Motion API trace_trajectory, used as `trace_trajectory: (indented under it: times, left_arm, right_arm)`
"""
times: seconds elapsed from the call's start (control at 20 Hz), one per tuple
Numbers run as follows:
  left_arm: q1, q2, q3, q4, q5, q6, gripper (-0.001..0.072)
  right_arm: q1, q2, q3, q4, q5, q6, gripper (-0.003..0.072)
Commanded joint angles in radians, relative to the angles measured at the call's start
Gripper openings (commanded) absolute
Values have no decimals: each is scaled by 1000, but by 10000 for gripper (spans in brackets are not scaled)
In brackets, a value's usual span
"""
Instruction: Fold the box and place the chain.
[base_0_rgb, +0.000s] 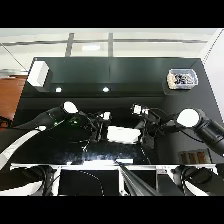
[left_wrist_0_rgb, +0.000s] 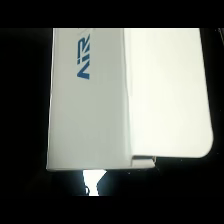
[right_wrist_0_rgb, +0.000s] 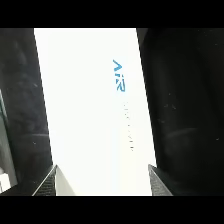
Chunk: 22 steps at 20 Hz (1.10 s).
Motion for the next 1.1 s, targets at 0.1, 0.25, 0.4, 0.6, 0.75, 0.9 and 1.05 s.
trace_trajectory:
  times: [0.1,0.25,0.4,0.6,0.75,0.9,1.05]
  left_arm:
    - [0,-1,1,0,0,0,510]
    - [0,-1,1,0,0,0,509]
    - [0,-1,1,0,0,0,510]
    - [0,-1,1,0,0,0,510]
    - [0,-1,1,0,0,0,510]
    - [0,-1,1,0,0,0,509]
    - [0,-1,1,0,0,0,510]
  right_arm:
    - [22,-1,-6,-50,-61,-25,592]
    - [23,-1,-6,-47,-60,-24,468]
    - [23,0,-6,-39,-51,-24,341]
    - [23,0,-6,-35,-32,-18,340]
    - [23,0,-6,-36,-32,3,340]
    - [23,0,-6,-47,-38,18,243]
    - [39,0,-6,-51,-39,29,242]
